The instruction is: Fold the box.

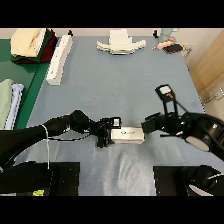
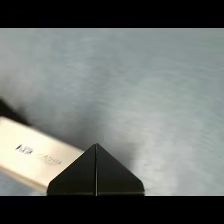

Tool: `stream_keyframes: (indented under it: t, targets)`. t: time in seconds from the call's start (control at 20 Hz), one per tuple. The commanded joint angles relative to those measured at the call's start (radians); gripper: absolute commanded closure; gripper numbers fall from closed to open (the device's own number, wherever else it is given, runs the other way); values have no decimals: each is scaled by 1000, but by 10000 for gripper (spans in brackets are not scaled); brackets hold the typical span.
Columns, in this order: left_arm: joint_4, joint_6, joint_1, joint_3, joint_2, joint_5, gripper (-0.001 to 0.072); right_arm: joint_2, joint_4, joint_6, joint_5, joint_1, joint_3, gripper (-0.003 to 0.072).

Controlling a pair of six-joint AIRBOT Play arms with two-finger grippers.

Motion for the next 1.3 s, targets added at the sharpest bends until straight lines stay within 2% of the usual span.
stream_keyframes:
  t: [0.0,0.15,0.4,1.0,1.25]
  targets:
    - [1,0,0,0,1,0,245,-99,13,0,188,-153,143,684]
    - [1,0,0,0,1,0,245,-246,39,0,261,-194,208,684]
    - [1,0,0,0,1,0,245,-386,156,0,258,-193,216,683]
    - [-2,0,0,0,2,-7,245,-404,174,82,254,-193,216,684]
    - [-2,-30,8,11,20,21,245,-404,174,83,254,-193,216,684]
